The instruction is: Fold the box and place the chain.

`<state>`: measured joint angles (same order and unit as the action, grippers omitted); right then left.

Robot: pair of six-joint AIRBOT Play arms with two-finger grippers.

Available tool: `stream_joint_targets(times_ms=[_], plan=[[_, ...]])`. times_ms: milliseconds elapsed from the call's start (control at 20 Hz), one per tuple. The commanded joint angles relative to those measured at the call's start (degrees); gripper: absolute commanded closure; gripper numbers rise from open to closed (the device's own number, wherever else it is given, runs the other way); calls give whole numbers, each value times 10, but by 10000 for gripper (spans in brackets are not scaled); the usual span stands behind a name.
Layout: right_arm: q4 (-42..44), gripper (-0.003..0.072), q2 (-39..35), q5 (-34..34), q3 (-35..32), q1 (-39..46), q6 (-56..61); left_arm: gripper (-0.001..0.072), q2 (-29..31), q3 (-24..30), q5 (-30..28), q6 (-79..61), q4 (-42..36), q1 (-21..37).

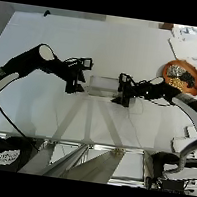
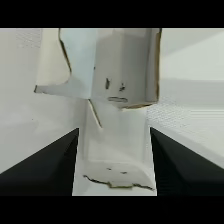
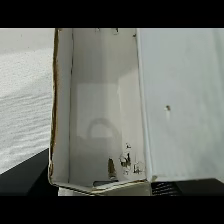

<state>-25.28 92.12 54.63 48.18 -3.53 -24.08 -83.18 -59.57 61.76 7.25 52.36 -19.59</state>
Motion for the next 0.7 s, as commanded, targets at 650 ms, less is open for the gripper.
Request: stream_joint_targets(times_ms=[650], plan=[[0,194,0,0,1,0,0,220,-50,2,-3,-75,15,-28]])
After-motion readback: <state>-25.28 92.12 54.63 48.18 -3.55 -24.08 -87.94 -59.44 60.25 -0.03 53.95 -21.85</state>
